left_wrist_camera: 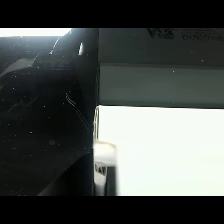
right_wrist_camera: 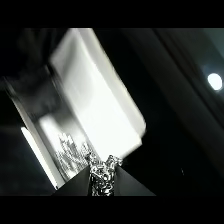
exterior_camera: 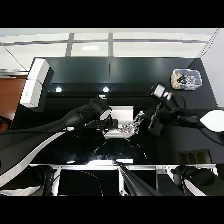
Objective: Fold the box and place the chain.
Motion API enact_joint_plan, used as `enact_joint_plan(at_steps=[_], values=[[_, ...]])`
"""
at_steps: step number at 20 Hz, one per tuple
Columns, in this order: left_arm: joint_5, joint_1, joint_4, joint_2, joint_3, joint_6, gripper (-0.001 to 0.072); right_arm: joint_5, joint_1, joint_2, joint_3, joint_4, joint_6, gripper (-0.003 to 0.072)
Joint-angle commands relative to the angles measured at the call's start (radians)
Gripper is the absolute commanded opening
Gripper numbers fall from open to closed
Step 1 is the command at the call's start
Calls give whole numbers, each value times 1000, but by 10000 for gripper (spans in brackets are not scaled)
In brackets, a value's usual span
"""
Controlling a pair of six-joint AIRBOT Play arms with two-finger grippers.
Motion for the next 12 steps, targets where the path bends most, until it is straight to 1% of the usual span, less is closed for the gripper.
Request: enact_joint_plan(at_steps=[1,4,5,7,9,12], values=[[2,0,0,0,0,0,33,18,1,19,83,222,70,9],[2,0,0,0,0,0,33,-28,1,19,100,373,69,8],[2,0,0,0,0,0,33,-29,1,19,128,385,69,8],[2,0,0,0,0,0,33,-27,1,19,169,356,71,8],[1,0,0,0,0,0,33,-17,2,0,134,311,141,9],[0,1,0,0,0,0,33,-20,1,-51,38,289,151,9]])
